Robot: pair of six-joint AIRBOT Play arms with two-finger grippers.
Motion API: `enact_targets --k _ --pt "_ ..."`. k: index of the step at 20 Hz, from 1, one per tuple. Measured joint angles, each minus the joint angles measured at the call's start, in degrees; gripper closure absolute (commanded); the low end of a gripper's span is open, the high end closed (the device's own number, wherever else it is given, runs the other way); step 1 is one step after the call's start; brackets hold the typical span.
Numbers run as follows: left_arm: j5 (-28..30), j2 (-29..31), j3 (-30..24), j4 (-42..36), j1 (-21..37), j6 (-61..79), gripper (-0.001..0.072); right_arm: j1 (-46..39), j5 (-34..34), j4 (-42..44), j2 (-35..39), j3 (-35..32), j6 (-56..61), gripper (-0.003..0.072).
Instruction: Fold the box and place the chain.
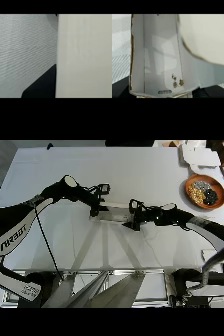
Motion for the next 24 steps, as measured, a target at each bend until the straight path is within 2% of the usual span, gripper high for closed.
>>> enact_targets --k 1,2,4,6,24 --pt "0.0 0.0 0.0 0.0 -0.02 0.02 0.0696 -0.02 0.0 0.0 0.0 0.0 0.0 0.0138" --pt "-0.04 0.0 0.0 0.02 -0.02 0.02 0.0696 -0.02 0.07 -0.02 0.0 0.0 0.02 0.0176" --pt "-0.04 0.0 0.0 0.02 -0.02 0.02 0.0696 -0.02 0.07 -0.02 0.0 0.0 0.02 0.0184" --pt "-0.04 0.0 0.0 0.02 -0.02 0.02 0.0696 -0.02 0.07 -0.04 0.0 0.0 0.02 0.0235" --pt "0.07 0.0 0.0 0.0 -0.02 0.02 0.0696 0.0 0.0 -0.02 0.0 0.0 0.0 0.0233"
